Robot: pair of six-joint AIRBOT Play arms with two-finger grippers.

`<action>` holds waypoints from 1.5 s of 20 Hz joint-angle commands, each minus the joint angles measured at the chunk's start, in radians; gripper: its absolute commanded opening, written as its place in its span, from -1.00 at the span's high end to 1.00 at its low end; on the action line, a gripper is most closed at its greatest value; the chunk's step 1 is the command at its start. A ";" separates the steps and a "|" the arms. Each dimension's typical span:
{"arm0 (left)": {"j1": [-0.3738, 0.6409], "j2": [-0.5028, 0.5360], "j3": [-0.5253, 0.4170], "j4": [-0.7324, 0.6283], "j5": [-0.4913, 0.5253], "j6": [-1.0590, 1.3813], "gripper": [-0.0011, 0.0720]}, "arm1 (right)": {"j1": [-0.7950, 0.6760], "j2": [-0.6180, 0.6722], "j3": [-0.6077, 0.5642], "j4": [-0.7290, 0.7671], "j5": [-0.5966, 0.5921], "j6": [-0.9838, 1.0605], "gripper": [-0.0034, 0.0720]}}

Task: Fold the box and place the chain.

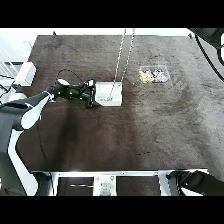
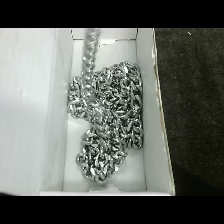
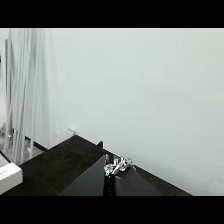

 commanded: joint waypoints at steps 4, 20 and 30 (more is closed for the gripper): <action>0.000 0.000 0.000 0.000 0.000 0.000 -0.31 | 0.000 -0.037 -0.002 0.000 0.014 0.001 0.88; 0.000 0.000 0.000 0.000 0.000 0.000 -0.31 | -0.012 -0.058 -0.053 0.004 -0.101 0.000 0.89; 0.000 0.000 0.000 0.000 0.000 0.000 -0.31 | -0.052 -0.070 -0.050 0.004 -0.158 -0.016 0.88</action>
